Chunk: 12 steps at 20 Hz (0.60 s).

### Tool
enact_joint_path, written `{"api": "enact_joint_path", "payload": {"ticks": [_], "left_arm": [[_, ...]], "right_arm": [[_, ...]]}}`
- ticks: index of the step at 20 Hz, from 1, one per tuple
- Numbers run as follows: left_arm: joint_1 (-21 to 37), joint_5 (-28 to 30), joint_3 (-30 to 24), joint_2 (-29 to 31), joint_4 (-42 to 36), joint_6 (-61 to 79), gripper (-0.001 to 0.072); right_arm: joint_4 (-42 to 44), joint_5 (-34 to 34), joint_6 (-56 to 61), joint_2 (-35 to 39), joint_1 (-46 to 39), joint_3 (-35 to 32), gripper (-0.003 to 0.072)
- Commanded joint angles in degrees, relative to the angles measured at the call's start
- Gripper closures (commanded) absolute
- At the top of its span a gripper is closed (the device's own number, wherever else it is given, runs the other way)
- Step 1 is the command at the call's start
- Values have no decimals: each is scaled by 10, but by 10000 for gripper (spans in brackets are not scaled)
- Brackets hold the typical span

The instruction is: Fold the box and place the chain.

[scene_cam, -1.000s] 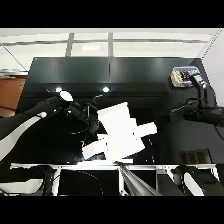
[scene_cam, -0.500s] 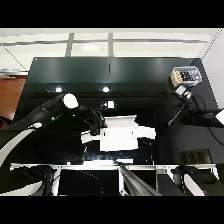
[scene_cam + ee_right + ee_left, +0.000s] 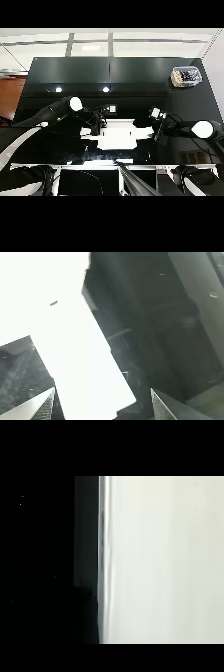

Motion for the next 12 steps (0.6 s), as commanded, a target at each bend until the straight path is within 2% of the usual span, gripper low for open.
{"api": "enact_joint_path", "payload": {"ticks": [1,7,12], "left_arm": [[0,6,0,-3,1,0,685],[0,14,0,-4,-1,0,685],[0,14,0,-4,-1,0,684]], "right_arm": [[2,-16,-12,0,40,-23,-14],[38,-67,-30,-5,88,-43,-18],[70,-64,-99,-31,133,-43,-16]]}}
